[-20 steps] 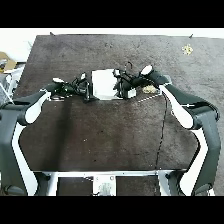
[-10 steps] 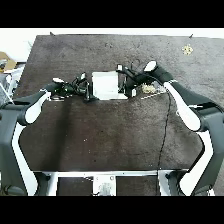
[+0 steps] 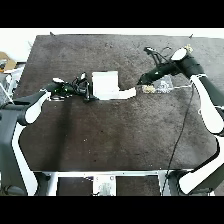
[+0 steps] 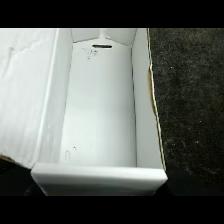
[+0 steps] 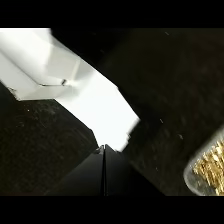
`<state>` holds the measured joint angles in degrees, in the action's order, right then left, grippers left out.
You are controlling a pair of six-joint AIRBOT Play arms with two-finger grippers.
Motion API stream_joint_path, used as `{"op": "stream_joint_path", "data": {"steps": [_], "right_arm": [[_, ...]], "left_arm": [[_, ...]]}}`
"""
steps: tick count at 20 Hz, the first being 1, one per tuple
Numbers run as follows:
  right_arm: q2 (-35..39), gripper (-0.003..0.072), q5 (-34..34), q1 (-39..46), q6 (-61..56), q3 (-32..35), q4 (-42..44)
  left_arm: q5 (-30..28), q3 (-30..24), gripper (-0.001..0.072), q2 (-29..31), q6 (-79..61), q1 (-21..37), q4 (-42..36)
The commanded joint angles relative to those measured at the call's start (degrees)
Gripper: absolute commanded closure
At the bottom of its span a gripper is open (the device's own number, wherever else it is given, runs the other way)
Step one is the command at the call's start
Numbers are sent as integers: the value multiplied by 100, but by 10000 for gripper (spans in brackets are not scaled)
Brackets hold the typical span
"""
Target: Fold the box and place the chain.
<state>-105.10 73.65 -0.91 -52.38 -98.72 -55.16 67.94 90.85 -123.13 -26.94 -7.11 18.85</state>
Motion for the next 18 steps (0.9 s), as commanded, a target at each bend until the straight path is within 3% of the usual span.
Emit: {"op": "stream_joint_path", "data": {"steps": [1, 6, 10, 18], "right_arm": [[50, 679, 136, 372, -903, 286, 251], [50, 679, -669, 330, -1027, 903, 398], [-44, 679, -1248, 146, -1025, 992, 396], [-409, 679, -1274, -85, -1019, 992, 442]], "left_arm": [[2, -2, 424, 2, -7, 2, 2], [0, -2, 424, 2, -7, 2, 2], [0, -2, 424, 2, -7, 2, 2], [0, -2, 424, 2, -7, 2, 2]]}}
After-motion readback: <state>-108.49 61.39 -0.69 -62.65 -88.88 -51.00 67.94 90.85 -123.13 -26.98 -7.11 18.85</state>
